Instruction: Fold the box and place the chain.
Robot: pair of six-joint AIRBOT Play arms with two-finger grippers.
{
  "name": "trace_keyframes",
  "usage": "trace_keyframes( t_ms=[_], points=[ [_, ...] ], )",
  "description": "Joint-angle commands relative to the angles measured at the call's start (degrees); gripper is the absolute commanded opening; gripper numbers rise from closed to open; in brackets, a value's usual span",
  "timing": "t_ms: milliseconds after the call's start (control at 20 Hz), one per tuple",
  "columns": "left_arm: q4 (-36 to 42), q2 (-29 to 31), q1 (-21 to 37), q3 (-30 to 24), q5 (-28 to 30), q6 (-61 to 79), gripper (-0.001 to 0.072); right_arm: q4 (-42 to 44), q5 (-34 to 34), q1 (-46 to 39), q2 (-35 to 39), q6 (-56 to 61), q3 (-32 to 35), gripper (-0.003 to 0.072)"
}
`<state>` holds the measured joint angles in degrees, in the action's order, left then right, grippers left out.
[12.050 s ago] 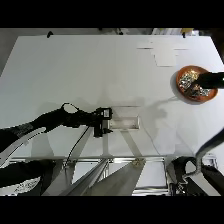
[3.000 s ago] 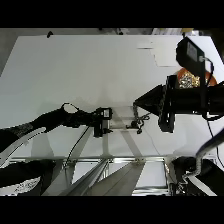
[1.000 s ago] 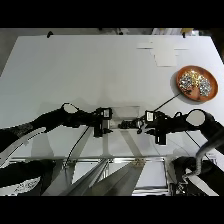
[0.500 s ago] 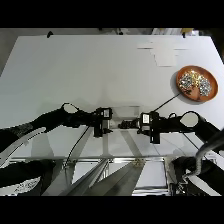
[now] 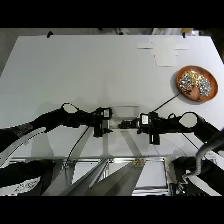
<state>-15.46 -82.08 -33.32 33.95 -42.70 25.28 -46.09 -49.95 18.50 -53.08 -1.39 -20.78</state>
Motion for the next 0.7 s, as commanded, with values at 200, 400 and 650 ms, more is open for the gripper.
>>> trace_keyframes(
  t_ms=[200,400,650],
  points=[
    [0.0,0.0,0.0,0.0,0.0,0.0,0.0171,-17.4,-6.4,0.0,4.5,13.1,-1.6,0.0018],
    [0.0,0.0,0.0,0.0,0.0,0.0,0.0171,-22.0,-18.5,0.1,5.0,20.5,-12.8,0.0018],
    [0.0,0.0,0.0,0.0,0.0,0.0,0.0171,-14.4,-27.5,0.1,5.0,26.9,-30.4,0.0018]
  ],
)
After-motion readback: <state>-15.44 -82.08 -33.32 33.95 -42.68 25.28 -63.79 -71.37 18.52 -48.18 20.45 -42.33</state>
